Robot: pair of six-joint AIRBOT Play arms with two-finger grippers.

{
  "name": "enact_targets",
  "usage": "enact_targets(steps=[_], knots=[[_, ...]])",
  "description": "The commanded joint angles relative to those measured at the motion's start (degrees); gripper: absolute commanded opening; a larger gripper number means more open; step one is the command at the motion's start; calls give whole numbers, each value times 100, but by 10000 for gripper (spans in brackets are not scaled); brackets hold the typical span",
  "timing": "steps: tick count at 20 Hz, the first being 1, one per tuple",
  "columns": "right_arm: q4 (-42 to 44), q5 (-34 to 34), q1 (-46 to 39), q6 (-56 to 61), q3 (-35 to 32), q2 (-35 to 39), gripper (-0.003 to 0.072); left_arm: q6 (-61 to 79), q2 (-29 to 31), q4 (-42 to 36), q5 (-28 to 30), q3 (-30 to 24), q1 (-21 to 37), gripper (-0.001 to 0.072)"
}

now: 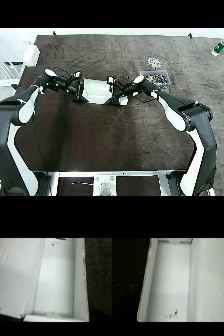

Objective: Fold the box and place the chain.

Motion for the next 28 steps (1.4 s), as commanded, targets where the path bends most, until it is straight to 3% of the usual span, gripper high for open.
enact_targets(steps=[1,12,28], knots=[[11,-9,2,2,-2,0,545,-92,-13,-28,-125,4,-59,705],[11,-9,4,2,-2,0,545,-197,-17,356,-448,11,31,708],[11,-11,2,4,-2,0,545,-20,-17,284,-501,11,28,707]])
